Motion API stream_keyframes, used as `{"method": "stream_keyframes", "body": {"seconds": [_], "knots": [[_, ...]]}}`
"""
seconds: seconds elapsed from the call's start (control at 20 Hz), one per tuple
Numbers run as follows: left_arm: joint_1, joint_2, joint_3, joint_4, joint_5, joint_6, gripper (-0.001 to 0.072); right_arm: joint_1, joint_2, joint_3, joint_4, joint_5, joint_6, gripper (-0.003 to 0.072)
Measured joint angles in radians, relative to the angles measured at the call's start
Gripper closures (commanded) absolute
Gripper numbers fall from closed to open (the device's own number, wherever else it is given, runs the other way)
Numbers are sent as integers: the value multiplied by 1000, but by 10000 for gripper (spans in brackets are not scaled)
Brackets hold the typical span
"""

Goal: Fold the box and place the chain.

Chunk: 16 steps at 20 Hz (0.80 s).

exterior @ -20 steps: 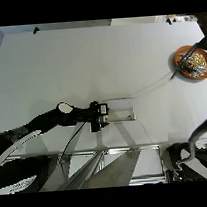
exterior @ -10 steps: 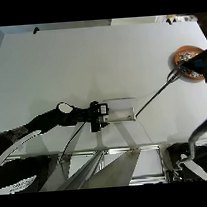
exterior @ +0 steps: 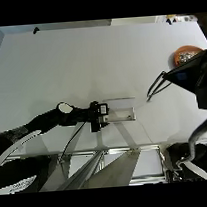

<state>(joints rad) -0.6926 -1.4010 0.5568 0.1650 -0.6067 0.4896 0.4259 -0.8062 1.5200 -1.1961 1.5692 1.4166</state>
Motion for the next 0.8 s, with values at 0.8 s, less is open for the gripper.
{"method": "stream_keyframes", "body": {"seconds": [0.8], "knots": [[0,0,0,0,0,0,336,70,-4,-486,29,-380,-31,668]]}}
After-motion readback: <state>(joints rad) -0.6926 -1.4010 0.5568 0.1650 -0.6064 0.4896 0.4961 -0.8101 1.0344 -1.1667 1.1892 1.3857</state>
